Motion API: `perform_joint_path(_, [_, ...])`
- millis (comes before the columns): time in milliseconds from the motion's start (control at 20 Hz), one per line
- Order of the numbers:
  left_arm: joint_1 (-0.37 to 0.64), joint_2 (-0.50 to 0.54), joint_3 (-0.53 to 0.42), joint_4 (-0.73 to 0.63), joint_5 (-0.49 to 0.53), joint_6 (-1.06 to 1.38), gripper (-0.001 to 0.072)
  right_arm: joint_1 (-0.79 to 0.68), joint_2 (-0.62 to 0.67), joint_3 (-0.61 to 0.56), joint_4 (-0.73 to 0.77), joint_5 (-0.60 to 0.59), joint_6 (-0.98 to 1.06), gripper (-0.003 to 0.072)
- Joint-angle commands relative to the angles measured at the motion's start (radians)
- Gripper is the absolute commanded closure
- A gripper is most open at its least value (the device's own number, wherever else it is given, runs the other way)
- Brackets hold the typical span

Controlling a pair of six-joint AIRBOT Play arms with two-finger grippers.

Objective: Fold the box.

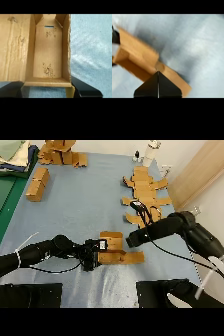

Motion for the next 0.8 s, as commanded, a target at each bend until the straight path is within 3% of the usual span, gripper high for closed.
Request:
perform_joint_path(0, [0.000,0.000,0.000,0.000,0.000,0.000,0.0198,0.021,0.130,-0.015,-0.067,-0.240,-0.237,0.0617])
perform_joint_path(50, [0.000,0.000,0.000,0.000,0.000,0.000,0.0198,0.040,0.134,-0.039,-0.058,-0.248,-0.319,0.0434])
perform_joint_path(100, [0.000,0.000,0.000,0.000,0.000,0.000,0.0198,0.062,0.130,-0.070,-0.060,-0.241,-0.367,0.0317])
perform_joint_path(200, [0.000,0.000,0.001,0.000,0.000,0.000,0.0198,0.103,0.107,-0.158,-0.062,-0.150,-0.436,0.0174])
perform_joint_path(350, [0.000,0.000,0.001,0.000,0.000,0.000,0.0198,0.142,0.066,-0.263,-0.143,0.093,-0.581,0.0166])
perform_joint_path(450, [0.000,0.000,0.001,0.000,0.000,0.000,0.0198,0.149,0.049,-0.274,-0.144,0.205,-0.632,0.0166])
perform_joint_path(600, [0.000,0.000,0.000,0.000,0.001,0.000,0.0198,0.151,0.035,-0.275,-0.073,0.286,-0.654,0.0166])
perform_joint_path(750, [0.000,0.000,0.000,0.000,0.000,0.000,0.0198,0.155,0.013,-0.275,0.037,0.290,-0.742,0.0166])
